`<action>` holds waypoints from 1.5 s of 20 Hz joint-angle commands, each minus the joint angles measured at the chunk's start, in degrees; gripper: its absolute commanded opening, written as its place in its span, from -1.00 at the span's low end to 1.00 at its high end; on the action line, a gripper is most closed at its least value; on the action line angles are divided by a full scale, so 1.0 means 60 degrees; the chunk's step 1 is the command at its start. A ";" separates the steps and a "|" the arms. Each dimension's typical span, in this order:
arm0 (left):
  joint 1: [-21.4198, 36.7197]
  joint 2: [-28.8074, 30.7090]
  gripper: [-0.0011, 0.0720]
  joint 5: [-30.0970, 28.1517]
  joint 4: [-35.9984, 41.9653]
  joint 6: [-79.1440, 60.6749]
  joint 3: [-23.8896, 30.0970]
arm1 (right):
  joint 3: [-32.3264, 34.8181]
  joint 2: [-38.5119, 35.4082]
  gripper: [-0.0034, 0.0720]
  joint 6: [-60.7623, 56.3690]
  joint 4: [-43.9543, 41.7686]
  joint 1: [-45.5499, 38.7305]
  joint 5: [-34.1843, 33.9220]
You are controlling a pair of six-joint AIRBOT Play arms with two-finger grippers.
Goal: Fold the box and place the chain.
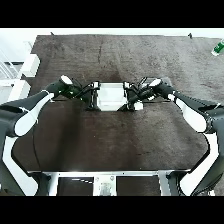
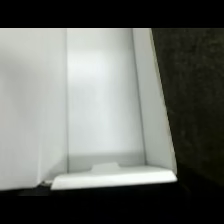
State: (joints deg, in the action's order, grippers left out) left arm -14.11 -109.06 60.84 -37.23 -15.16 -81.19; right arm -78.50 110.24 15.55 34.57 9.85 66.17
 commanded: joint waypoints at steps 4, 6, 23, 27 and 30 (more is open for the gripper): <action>-0.0073 -0.0015 0.99 -0.0251 0.0018 -0.0055 -0.0004 | 0.0004 -0.0004 0.53 -0.0015 -0.0007 -0.0007 -0.0015; -0.0073 -0.0051 0.99 -0.0321 0.0025 -0.0055 0.0022 | 0.0004 -0.0004 0.53 -0.0015 -0.0011 -0.0007 -0.0015; -0.0073 -0.0160 0.81 -0.0135 0.0208 -0.0284 0.0011 | 0.0004 -0.0004 0.54 -0.0015 -0.0011 -0.0007 -0.0015; -0.0073 -0.0171 0.80 -0.0095 0.0211 -0.0306 0.0011 | 0.0004 -0.0004 0.53 -0.0015 -0.0007 -0.0007 -0.0015; -0.0073 -0.0171 0.80 -0.0095 0.0211 -0.0302 0.0011 | 0.0004 -0.0004 0.53 -0.0015 -0.0007 -0.0007 -0.0015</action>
